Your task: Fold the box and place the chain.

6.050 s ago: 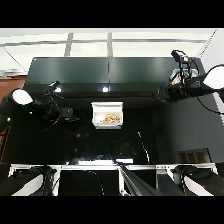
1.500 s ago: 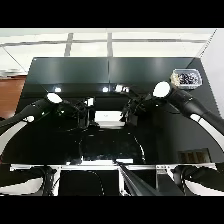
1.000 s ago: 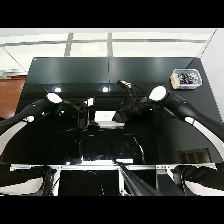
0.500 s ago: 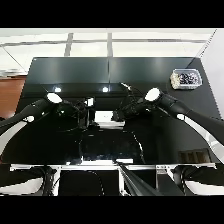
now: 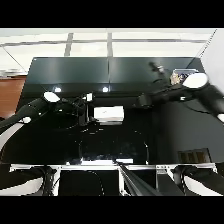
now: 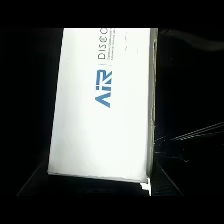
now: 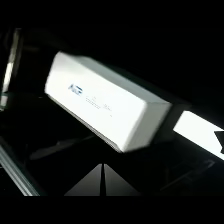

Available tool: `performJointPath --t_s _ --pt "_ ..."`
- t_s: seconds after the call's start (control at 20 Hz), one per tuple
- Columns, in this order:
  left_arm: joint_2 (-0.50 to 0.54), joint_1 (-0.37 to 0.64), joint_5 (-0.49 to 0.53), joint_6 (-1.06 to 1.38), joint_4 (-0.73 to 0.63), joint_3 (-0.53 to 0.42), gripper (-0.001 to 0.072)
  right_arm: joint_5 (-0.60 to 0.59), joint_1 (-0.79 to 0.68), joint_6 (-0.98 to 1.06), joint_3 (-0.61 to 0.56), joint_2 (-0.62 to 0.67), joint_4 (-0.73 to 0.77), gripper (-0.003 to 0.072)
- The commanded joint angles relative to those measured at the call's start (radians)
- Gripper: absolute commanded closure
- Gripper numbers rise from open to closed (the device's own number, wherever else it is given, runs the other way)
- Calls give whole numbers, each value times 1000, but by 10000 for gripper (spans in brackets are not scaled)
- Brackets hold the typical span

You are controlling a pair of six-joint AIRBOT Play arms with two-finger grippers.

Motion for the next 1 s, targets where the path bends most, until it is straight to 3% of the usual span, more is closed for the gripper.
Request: performJointPath --t_s 0.0,0.1,0.35,0.55,0.95 --pt "16 0 -113 -109 25 41 -3 47 -133 21 2 110 -28 668" --pt "20 -4 -199 -175 36 112 -3 84 -155 31 1 116 -52 668" --pt "-48 -122 -79 -406 69 296 -2 48 -151 35 1 116 -82 668" --pt "-188 -211 -107 -668 266 426 -2 32 -151 35 1 116 -87 668" --pt "-209 -246 -217 -668 291 448 -2 31 -151 35 1 116 -154 667"
